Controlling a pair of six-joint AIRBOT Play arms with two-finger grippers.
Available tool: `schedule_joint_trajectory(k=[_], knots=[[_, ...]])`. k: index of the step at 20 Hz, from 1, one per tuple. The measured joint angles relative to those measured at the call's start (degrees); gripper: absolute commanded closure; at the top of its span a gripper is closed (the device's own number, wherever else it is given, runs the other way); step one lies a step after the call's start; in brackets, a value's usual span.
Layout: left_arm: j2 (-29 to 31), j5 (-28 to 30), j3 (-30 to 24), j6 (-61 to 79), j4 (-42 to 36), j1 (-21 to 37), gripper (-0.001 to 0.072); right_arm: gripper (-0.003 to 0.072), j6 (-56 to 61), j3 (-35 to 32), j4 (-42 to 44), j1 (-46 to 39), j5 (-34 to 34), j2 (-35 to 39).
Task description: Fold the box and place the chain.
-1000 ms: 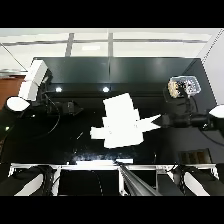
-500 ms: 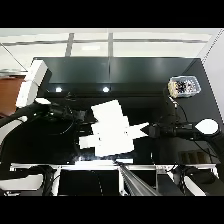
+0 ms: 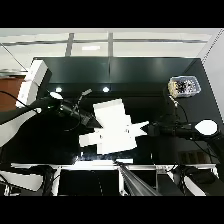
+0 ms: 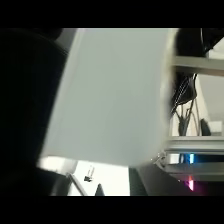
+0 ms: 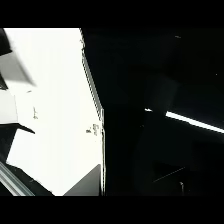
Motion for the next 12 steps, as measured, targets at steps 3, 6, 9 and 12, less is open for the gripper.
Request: schedule_joint_trajectory(k=[3,6,9,12], knots=[[-0.2,-0.8,1.3,1.7,1.4,-0.3,0.0581,0.0667,0.3,0.0,-0.5,0.0,-0.2,0.0],[-0.3,-1.0,1.9,2.4,2.0,-0.5,0.0653,0.0666,0.3,0.0,-1.2,0.0,-0.4,0.0],[-0.4,-1.0,2.1,3.3,2.3,-0.6,0.0682,-0.0017,0.8,0.0,-2.3,0.0,-0.5,0.0],[-0.3,-1.0,2.4,5.3,2.5,-0.6,0.0687,-0.0010,1.8,1.0,-5.3,-1.3,0.5,0.0]])
